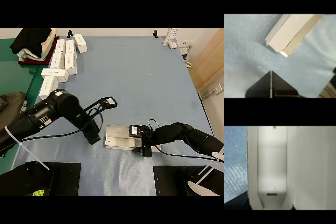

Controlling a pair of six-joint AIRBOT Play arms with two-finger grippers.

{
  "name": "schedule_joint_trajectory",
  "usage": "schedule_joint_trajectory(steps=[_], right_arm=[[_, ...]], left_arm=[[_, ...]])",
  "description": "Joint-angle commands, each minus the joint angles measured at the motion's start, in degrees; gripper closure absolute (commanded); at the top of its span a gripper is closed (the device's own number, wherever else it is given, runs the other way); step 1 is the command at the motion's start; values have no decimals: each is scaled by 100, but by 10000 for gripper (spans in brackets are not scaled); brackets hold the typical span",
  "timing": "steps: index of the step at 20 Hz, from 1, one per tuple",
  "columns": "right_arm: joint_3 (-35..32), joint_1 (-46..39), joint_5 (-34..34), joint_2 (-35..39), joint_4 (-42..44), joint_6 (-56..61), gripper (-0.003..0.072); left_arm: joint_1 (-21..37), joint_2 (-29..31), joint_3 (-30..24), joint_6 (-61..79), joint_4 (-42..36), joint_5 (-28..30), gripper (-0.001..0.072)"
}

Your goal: Fold the box.

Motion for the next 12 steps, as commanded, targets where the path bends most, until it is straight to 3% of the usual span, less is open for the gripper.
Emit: schedule_joint_trajectory(steps=[1,5,8,12], right_arm=[[4,4,-2,-2,0,0,182],[4,2,0,-2,0,0,182],[4,4,0,-2,0,0,182],[4,4,0,-2,0,0,182]], left_arm=[[1119,190,-957,3281,-1191,605,20],[1547,179,-1882,5263,-1906,1364,19],[1537,164,-2424,6948,-3158,2072,19],[1534,-46,-2581,7731,-4028,2297,19]])
